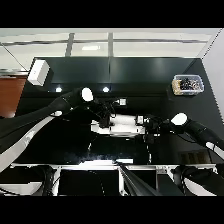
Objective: Fold the box and place the chain.
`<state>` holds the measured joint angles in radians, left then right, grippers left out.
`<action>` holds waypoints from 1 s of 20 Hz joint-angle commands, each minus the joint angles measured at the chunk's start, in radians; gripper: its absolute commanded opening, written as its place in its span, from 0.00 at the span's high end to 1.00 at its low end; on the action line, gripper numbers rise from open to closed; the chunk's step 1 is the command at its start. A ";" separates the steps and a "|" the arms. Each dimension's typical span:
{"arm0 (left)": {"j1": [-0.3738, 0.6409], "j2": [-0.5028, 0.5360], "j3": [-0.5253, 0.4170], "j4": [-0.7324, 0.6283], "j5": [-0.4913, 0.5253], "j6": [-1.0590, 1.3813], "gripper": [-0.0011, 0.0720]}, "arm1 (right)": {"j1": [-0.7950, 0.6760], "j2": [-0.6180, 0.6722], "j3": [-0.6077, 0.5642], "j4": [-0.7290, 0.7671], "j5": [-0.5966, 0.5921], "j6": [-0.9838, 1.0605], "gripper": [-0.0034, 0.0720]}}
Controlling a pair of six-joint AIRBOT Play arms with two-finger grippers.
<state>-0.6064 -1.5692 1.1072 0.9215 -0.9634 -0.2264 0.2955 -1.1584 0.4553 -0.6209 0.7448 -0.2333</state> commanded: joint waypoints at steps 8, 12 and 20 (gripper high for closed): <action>0.056 0.206 0.092 0.407 -0.393 -0.466 0.95 | 0.000 0.001 0.000 -0.008 0.003 0.001 0.79; 0.086 0.305 0.018 0.175 -0.475 -0.640 0.95 | 0.000 0.001 0.001 -0.013 0.003 -0.001 0.79; -0.064 0.520 -0.430 -0.190 0.105 -0.585 0.95 | 0.031 0.001 0.001 -0.017 0.011 -0.044 0.79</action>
<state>-0.6167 -1.1049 0.8108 0.8608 -1.1236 -0.8272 0.3199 -1.1580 0.4557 -0.6327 0.7574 -0.2661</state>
